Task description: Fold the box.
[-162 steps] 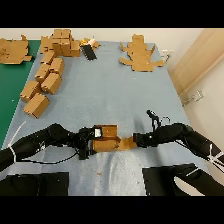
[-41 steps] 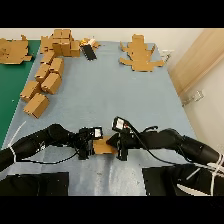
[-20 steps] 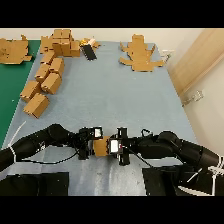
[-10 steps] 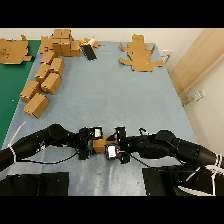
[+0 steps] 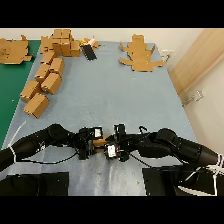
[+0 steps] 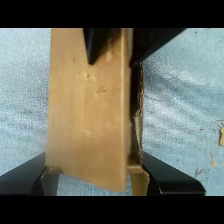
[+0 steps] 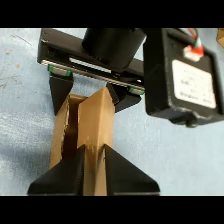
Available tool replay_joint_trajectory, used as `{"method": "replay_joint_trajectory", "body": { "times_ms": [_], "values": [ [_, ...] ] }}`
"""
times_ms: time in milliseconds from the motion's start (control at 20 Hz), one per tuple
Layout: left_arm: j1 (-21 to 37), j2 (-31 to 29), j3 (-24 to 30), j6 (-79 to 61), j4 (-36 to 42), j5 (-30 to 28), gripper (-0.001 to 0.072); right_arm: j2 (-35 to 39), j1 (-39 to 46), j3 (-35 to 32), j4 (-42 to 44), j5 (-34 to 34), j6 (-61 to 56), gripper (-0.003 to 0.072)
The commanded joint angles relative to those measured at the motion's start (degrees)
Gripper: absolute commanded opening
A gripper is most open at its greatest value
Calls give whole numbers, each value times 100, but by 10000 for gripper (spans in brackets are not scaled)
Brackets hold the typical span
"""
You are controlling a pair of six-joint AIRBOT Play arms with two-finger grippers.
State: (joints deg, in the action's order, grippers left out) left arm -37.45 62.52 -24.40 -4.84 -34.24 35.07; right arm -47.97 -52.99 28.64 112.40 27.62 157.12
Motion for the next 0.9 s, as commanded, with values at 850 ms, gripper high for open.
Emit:
{"method": "replay_joint_trajectory", "body": {
  "times_ms": [850],
  "values": [
    [2, 2, -7, -4, -2, -2, 472, -37, -20, -61, 192, 387, -13, 299]
  ]
}}
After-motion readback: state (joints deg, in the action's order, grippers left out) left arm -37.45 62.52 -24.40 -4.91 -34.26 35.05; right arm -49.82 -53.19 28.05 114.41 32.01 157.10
